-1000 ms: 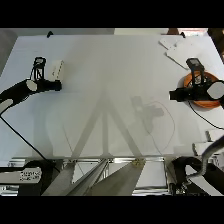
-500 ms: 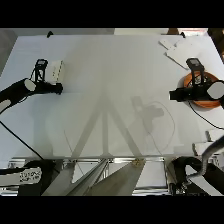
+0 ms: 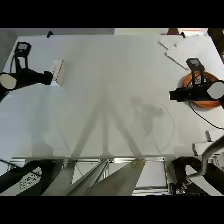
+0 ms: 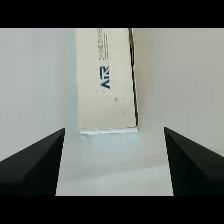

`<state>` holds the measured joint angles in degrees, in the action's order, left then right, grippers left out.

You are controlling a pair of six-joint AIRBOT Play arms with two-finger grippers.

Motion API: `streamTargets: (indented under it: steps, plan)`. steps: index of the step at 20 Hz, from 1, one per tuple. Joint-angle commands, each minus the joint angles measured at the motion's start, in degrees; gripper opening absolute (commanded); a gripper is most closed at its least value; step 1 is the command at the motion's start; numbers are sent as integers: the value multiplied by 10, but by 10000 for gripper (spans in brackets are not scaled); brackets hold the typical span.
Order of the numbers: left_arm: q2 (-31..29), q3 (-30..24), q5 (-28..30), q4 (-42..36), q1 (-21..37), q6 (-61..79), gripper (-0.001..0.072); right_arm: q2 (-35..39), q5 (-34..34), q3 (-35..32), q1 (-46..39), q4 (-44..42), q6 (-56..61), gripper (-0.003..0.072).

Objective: Fold the box and place the chain.

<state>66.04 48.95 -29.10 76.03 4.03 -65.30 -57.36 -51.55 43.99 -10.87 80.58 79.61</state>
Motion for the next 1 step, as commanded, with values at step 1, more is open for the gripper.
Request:
streamTargets:
  steps: [1]
  plan:
    - [-78,1,-10,9,0,8,707,0,0,0,0,0,0,11]
